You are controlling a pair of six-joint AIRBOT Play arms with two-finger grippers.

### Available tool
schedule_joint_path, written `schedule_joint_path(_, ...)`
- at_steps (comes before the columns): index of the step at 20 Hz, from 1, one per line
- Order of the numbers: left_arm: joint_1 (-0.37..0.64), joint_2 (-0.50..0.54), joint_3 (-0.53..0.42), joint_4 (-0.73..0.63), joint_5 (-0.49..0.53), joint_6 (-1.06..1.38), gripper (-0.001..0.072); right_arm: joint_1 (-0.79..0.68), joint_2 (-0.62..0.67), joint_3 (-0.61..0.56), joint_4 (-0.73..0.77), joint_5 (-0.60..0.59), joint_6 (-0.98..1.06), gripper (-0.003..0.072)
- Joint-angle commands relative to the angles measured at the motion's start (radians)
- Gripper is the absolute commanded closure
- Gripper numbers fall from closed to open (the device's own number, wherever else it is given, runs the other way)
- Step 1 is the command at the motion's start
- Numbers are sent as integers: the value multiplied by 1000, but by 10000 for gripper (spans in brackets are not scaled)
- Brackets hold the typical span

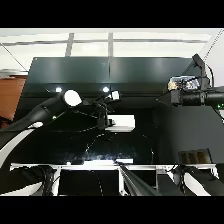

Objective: Fold the box and place the chain.

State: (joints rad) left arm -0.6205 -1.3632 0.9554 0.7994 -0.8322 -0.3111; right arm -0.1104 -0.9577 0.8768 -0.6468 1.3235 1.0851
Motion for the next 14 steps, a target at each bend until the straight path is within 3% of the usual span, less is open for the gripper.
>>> schedule_joint_path(1,-41,-52,20,0,37,-9,-7,0,1,1,-2,-3,0,665)
schedule_joint_path(14,-42,-72,20,-4,48,19,-7,0,0,1,-16,-4,0,664)
